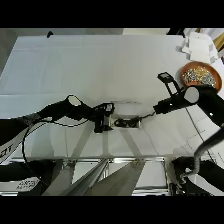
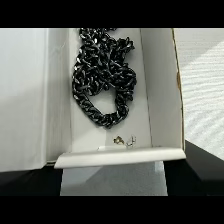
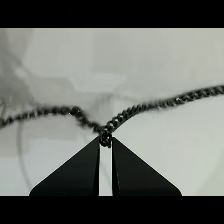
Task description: Fold the box and place the chain.
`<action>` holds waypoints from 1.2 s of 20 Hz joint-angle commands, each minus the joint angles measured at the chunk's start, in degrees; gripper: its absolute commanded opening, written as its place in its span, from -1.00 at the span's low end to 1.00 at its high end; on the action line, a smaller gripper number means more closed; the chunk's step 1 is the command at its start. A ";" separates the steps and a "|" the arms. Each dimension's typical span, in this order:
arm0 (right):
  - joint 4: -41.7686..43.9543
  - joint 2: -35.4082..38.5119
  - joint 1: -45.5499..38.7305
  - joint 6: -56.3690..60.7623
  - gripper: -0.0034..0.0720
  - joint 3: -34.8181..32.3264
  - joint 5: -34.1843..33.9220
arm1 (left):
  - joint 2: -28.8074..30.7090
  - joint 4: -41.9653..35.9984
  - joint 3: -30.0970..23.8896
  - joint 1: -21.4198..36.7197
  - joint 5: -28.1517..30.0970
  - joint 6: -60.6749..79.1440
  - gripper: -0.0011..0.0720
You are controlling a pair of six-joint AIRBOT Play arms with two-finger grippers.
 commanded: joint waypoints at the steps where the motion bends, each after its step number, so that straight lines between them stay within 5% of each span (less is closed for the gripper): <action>1: 1.77 7.48 5.81 -0.70 -0.88 0.09 2.32 | 0.02 0.02 -0.02 0.07 -0.13 0.02 -0.11; 7: 6.47 12.63 18.73 -0.57 -0.88 0.11 0.50 | 0.02 0.00 -0.02 0.02 -0.44 0.00 -0.11; 14: 13.16 12.85 30.40 -0.57 -0.88 0.13 -13.18 | 0.02 0.00 -0.02 0.02 -0.44 0.00 -0.11; 24: 17.51 12.70 34.32 -0.76 -0.88 1.84 -19.45 | 0.02 0.00 -0.02 0.04 -0.44 0.00 -0.11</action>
